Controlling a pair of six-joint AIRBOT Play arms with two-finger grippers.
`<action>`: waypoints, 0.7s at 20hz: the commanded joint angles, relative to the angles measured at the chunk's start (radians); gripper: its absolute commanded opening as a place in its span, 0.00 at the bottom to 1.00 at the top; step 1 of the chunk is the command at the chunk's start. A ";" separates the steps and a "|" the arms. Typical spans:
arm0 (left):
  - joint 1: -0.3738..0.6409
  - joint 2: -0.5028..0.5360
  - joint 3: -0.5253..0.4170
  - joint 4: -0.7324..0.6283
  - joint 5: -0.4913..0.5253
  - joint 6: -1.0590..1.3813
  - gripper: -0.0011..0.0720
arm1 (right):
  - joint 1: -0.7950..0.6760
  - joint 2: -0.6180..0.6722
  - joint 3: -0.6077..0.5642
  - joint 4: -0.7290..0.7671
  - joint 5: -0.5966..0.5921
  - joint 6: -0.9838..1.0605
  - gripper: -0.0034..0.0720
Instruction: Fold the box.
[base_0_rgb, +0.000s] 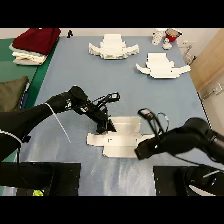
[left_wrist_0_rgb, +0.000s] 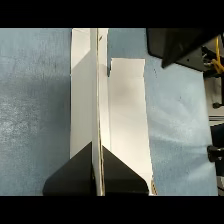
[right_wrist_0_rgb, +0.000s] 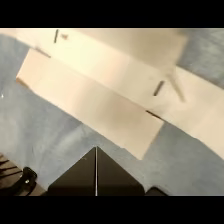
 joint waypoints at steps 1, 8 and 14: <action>0.000 0.000 0.000 0.001 0.000 0.000 0.04 | 0.365 -0.001 -0.022 -0.247 0.155 0.057 0.47; 0.000 0.000 0.000 0.001 0.000 0.000 0.04 | 0.496 -0.195 -0.022 -0.562 0.123 0.054 0.99; 0.000 0.000 0.000 0.001 0.000 0.000 0.04 | 0.478 -0.252 -0.019 -0.744 0.119 0.137 0.99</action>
